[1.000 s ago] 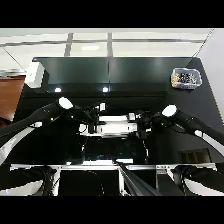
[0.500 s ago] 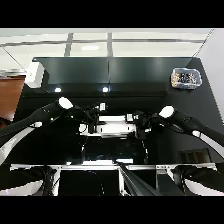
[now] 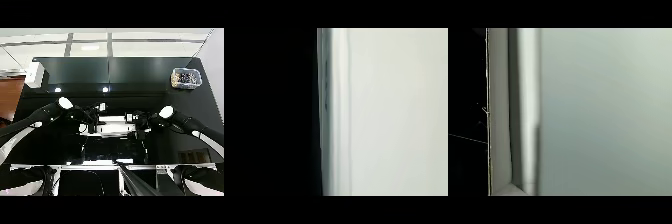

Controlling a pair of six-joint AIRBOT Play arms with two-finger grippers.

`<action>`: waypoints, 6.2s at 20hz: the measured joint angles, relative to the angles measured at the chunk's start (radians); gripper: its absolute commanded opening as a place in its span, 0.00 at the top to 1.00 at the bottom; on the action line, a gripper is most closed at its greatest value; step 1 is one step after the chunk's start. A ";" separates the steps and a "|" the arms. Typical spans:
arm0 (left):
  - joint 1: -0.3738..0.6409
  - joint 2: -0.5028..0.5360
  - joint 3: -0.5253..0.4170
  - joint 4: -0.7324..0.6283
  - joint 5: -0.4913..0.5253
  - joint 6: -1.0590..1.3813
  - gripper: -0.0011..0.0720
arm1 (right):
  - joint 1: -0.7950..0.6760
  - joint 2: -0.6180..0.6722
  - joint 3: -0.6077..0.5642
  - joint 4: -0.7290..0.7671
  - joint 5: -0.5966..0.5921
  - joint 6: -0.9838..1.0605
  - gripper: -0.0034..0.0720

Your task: Fold the box and place the chain.

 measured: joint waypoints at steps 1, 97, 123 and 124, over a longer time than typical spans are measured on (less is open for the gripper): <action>0.000 0.000 0.000 0.000 0.000 0.000 0.95 | 0.000 0.000 0.000 0.000 0.000 0.000 0.37; -0.025 0.154 -0.188 -0.184 0.112 -0.065 0.58 | 0.000 -0.001 0.000 -0.002 -0.003 0.000 0.69; 0.559 0.375 -0.267 0.296 -0.214 -1.441 0.96 | 0.000 -0.001 0.000 -0.003 -0.001 -0.001 0.69; 0.581 0.334 -0.281 0.252 -0.228 -1.448 0.96 | 0.000 -0.001 0.000 -0.003 -0.001 -0.001 0.69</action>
